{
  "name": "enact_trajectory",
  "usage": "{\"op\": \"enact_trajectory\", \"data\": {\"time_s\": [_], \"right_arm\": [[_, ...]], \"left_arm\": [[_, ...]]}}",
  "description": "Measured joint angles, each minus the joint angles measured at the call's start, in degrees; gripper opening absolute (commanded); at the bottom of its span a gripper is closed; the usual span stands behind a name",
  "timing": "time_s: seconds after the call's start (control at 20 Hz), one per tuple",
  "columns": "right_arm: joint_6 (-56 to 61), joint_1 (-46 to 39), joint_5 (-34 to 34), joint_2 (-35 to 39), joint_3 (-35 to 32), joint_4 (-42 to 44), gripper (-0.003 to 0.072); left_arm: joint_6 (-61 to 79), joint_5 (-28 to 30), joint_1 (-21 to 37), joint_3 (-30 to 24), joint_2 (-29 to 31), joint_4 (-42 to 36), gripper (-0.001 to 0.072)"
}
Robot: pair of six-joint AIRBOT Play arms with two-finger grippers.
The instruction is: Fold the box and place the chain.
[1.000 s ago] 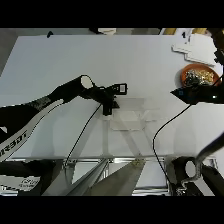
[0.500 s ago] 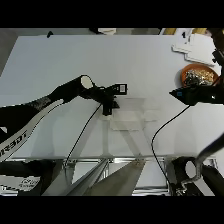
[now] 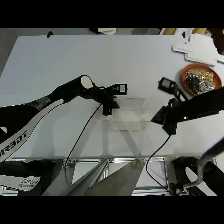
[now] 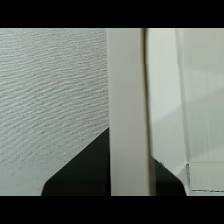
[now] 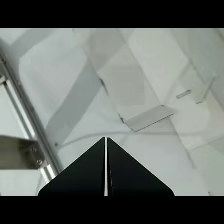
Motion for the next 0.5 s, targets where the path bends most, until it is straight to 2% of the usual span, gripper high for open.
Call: {"op": "enact_trajectory", "data": {"time_s": [0.2, 0.45, 0.5], "right_arm": [[0.11, 7.19, 1.75, 3.26, -6.47, -4.17, 0.0014], [-0.42, 11.32, 7.58, 6.51, -14.78, -7.61, 0.0032], [-0.66, 11.65, 10.03, 6.75, -16.24, -8.00, 0.0220]], "left_arm": [[0.00, 0.00, 0.00, 0.00, 0.00, 0.00, 0.0010], [0.00, 0.00, 0.00, -0.02, 0.00, 0.00, 0.0010], [0.00, 0.00, 0.00, -0.02, 0.00, 0.00, 0.0010]]}}
